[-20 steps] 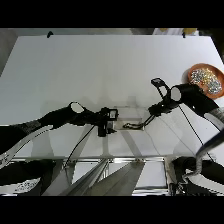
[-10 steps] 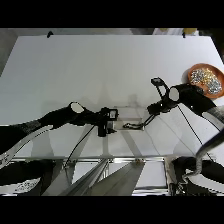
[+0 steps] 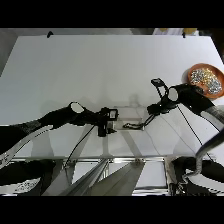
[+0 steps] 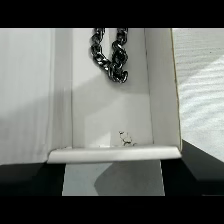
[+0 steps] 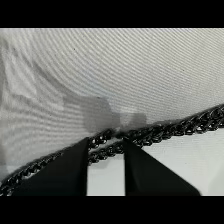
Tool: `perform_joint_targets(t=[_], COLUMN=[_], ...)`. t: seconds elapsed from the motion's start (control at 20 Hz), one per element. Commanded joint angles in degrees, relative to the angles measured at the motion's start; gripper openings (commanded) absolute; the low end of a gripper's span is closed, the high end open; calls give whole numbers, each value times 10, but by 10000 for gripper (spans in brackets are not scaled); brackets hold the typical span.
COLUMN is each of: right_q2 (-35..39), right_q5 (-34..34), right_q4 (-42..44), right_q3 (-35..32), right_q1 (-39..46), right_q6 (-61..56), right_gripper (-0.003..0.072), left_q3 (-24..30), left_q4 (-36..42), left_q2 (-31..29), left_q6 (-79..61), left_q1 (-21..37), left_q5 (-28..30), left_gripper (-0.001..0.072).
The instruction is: Fold the box and place the chain.
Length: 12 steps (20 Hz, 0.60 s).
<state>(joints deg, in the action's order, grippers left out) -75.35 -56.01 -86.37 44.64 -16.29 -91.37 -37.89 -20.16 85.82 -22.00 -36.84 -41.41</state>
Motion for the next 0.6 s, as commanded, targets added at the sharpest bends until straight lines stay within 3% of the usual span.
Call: perform_joint_targets(t=[0.0, 0.1, 0.2, 0.4, 0.55], right_q2=[-3, -3, -2, 16, 77], right_q5=[-8, -9, -8, 0, -6], right_q4=[0, 0, 0, 0, -1], right_q3=[0, 0, 0, 0, 0], right_q1=[-1, -1, -1, -1, -1], right_q6=[-3, -3, -1, 5, 20], right_gripper=[147, 55, 15, 16, 16], left_q3=[0, 0, 0, 0, 0], left_q4=[0, 0, 0, 0, 0], left_q2=[0, 0, 0, 0, 0], left_q6=[0, 0, 0, 0, 0], left_q1=[0, 0, 0, 0, 0], left_q5=[0, 0, 0, 0, 0], left_gripper=[275, 275, 275, 275, 275])
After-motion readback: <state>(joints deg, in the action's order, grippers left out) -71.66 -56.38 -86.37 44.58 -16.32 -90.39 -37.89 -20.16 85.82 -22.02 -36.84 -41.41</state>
